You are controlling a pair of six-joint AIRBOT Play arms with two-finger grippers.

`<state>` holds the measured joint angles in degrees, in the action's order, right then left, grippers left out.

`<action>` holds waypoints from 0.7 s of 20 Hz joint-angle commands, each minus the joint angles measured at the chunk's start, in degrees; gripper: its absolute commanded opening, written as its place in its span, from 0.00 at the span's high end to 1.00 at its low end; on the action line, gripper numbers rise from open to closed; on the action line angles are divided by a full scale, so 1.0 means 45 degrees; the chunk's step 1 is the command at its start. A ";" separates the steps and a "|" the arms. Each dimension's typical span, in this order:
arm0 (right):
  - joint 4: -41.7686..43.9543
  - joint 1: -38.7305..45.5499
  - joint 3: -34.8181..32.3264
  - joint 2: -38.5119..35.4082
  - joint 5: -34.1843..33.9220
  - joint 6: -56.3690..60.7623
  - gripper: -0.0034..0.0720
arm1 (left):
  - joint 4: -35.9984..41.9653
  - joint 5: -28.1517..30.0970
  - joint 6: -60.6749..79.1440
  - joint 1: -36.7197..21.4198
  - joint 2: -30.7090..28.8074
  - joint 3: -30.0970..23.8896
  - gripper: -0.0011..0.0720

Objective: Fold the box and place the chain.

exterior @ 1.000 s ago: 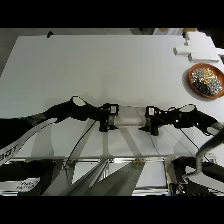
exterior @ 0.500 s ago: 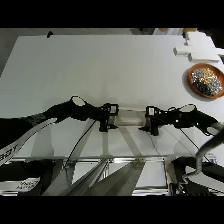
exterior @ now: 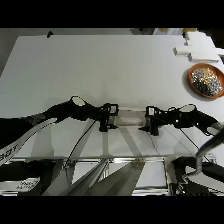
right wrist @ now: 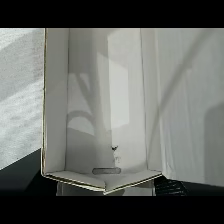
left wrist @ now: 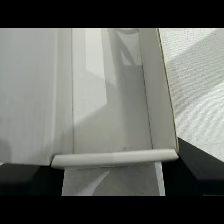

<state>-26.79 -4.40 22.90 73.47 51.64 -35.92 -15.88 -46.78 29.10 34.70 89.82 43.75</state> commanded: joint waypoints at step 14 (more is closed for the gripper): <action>-0.0155 0.0005 0.0010 -0.0257 -0.0879 0.1331 0.04 | -0.0005 -0.0044 0.0005 0.0010 -0.0005 0.0000 0.70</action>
<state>-27.33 -4.43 22.87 73.08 50.11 -34.33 -15.84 -47.42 29.23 34.74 89.82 43.77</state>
